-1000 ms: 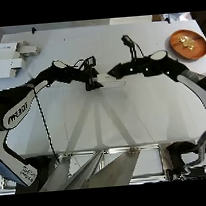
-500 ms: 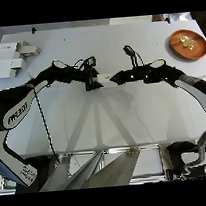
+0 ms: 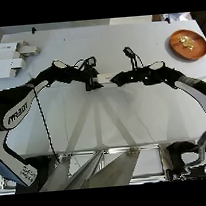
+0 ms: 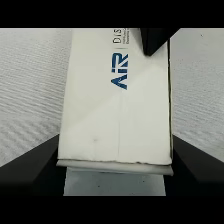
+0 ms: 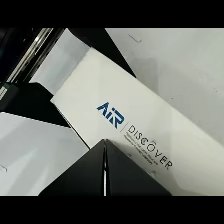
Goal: Fold the box and place the chain.
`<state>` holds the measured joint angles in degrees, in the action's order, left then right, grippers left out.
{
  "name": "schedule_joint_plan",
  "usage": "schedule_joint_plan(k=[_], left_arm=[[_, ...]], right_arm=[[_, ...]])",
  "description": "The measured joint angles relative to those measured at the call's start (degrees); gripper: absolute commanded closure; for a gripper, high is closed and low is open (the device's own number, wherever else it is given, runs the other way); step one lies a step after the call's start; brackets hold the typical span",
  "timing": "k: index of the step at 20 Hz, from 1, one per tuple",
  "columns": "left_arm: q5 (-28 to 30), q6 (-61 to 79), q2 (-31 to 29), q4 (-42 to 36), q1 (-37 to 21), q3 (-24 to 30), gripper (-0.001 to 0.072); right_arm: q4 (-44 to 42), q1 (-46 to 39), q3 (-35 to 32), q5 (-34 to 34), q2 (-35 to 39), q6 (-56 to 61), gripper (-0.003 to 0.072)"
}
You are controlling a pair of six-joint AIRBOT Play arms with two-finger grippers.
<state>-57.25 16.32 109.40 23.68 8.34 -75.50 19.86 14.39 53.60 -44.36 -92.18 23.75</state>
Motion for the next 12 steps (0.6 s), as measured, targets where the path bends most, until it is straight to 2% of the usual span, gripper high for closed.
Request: schedule_joint_plan(k=[6, 12], left_arm=[[0.0, -0.4, 0.0, -0.2, 0.0, 0.0, 0.0314], [0.0, -0.2, 0.0, -0.2, 0.0, 0.0, 0.0314]], right_arm=[[0.0, 0.0, -0.4, 1.0, 4.4, -1.1, 0.0673], [-0.7, -1.3, -0.3, 4.9, 15.8, -1.4, 0.0673]])
